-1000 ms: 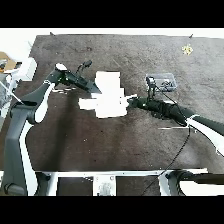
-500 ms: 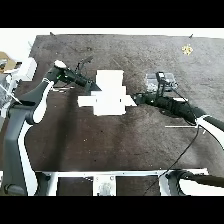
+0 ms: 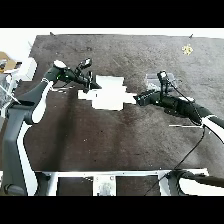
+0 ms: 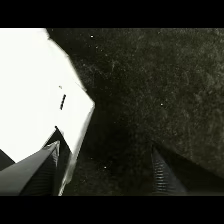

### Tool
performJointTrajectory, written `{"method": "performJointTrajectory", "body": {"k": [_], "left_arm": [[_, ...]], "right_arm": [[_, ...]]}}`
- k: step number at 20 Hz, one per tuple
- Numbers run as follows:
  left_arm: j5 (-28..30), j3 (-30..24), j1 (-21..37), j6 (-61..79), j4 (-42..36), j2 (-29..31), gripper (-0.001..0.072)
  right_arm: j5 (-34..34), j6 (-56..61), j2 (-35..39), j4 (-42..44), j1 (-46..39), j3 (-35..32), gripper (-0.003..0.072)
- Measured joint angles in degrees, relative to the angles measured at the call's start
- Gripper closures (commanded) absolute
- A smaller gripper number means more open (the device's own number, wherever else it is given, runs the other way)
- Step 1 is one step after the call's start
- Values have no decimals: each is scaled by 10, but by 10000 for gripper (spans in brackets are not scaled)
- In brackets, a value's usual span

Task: Fold the box and place the chain.

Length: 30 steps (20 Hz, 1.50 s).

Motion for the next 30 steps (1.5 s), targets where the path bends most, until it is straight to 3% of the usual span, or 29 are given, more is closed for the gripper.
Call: {"method": "performJointTrajectory", "body": {"k": [3, 4, 5, 9, 17, 22, 24, 30], "left_arm": [[36, -37, 0, 49, -13, 0, 705], [44, -50, 0, 63, -19, 0, 705], [50, -63, 0, 73, -23, 0, 705], [64, -98, 1, 106, -35, 1, 702], [70, -112, 2, 118, -38, 1, 699], [70, -113, 2, 120, -35, 1, 698], [70, -113, 2, 120, -35, 1, 698], [71, -113, 2, 120, -34, 1, 698]], "right_arm": [[2, -49, 0, 3, -1, 0, 223], [2, -62, 0, 3, -2, 0, 87], [3, -72, 0, 3, -3, 1, 41], [15, -102, 0, 6, -3, 5, 43], [78, -156, 0, -5, -2, 37, 40], [129, -166, -45, -99, 34, 91, 39], [146, -168, -72, -153, 54, 120, 2], [165, -161, -113, -289, 109, 164, 3]]}}
